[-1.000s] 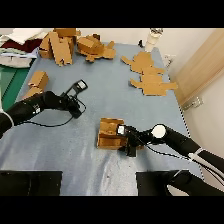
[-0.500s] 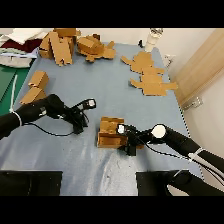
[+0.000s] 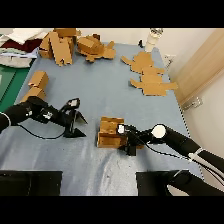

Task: Fold the box.

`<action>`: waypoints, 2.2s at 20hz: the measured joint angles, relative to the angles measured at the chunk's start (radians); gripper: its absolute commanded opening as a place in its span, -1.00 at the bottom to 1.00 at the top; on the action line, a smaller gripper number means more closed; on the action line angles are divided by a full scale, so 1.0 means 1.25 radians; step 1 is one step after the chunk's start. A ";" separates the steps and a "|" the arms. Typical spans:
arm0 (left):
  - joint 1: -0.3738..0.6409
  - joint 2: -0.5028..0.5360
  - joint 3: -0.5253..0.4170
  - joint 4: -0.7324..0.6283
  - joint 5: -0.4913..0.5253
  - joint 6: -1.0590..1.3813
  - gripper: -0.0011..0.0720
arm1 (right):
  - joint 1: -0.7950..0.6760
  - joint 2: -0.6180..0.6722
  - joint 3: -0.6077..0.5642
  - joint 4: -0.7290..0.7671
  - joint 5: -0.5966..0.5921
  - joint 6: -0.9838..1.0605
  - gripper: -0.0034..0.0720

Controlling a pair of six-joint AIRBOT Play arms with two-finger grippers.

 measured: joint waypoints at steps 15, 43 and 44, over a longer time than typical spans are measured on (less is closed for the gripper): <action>-0.275 0.004 -0.005 0.071 0.242 -0.108 0.93 | 0.000 0.000 0.000 -0.001 -0.001 0.000 0.51; -0.352 0.027 -0.001 0.061 0.274 -0.159 0.92 | 0.000 0.000 0.000 -0.001 -0.004 0.000 0.51; -0.352 0.027 -0.001 0.063 0.274 -0.160 0.92 | 0.000 0.000 0.000 -0.001 -0.004 0.000 0.51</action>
